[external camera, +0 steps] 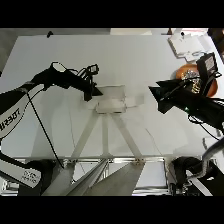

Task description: Fold the box and place the chain.

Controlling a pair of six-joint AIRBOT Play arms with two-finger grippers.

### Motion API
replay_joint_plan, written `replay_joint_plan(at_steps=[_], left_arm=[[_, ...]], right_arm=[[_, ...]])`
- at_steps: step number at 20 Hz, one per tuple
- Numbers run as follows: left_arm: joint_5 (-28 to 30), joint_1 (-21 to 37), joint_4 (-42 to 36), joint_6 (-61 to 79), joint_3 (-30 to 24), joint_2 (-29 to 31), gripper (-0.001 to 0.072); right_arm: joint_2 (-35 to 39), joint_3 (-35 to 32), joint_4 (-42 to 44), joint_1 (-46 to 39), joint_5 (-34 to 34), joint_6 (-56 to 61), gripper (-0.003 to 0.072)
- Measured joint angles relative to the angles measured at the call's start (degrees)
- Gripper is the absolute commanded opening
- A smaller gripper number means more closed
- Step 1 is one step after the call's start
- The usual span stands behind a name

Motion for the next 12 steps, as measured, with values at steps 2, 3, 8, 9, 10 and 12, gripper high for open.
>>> replay_joint_plan(at_steps=[2,3,8,9,10,12], left_arm=[[0.07,-0.02,0.0,0.57,0.04,-0.17,0.0006],[0.11,-0.02,-0.02,0.79,0.07,-0.22,0.0006],[0.44,-0.02,0.0,1.16,0.07,-0.33,0.0015],[0.5,-0.02,0.0,1.18,0.07,-0.33,0.0015],[0.55,-0.02,0.04,1.2,0.07,-0.33,0.0015],[0.59,-0.02,0.07,1.22,0.07,-0.33,0.0015]], right_arm=[[-0.07,0.0,-0.02,0.0,0.9,0.09,0.0314],[-0.07,0.0,-0.02,0.0,1.16,0.11,0.0314],[-0.07,0.0,-0.11,0.0,1.86,0.13,0.032],[-0.07,0.0,-0.11,0.0,1.99,0.11,0.0362],[-0.07,0.0,-0.09,0.0,2.21,-0.04,0.045],[-0.07,0.0,-0.07,0.0,3.52,-2.01,0.0493]])
